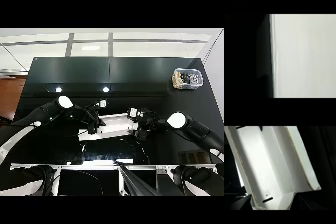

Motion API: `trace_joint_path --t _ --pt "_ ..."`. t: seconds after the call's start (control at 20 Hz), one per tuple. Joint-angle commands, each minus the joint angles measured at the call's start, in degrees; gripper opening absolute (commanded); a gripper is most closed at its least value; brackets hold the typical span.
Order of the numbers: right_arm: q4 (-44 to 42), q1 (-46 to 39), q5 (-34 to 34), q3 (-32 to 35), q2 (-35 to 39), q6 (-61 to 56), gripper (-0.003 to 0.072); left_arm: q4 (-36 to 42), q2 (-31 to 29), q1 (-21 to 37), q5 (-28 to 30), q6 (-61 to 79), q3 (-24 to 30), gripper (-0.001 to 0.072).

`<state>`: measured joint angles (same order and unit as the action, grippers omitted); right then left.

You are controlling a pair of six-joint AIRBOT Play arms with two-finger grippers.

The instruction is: Fold the box and place the chain.

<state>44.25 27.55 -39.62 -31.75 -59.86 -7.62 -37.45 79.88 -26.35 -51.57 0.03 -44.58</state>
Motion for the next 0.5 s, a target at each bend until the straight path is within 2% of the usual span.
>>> trace_joint_path --t 0.0,0.25,0.45 --pt "-3.76 -0.07 0.92 -0.09 -0.76 3.61 0.0674 -0.02 -0.07 -0.09 -0.02 0.04 -0.07 0.0029" --pt "-3.91 -0.07 1.18 -0.09 -0.94 4.81 0.0673 -0.04 -0.07 -0.09 0.04 0.04 -0.07 0.0029" --pt "-4.83 -0.04 -6.08 -0.07 -1.16 5.27 0.0673 -0.02 -0.07 -0.07 0.42 0.04 -0.07 0.0029"
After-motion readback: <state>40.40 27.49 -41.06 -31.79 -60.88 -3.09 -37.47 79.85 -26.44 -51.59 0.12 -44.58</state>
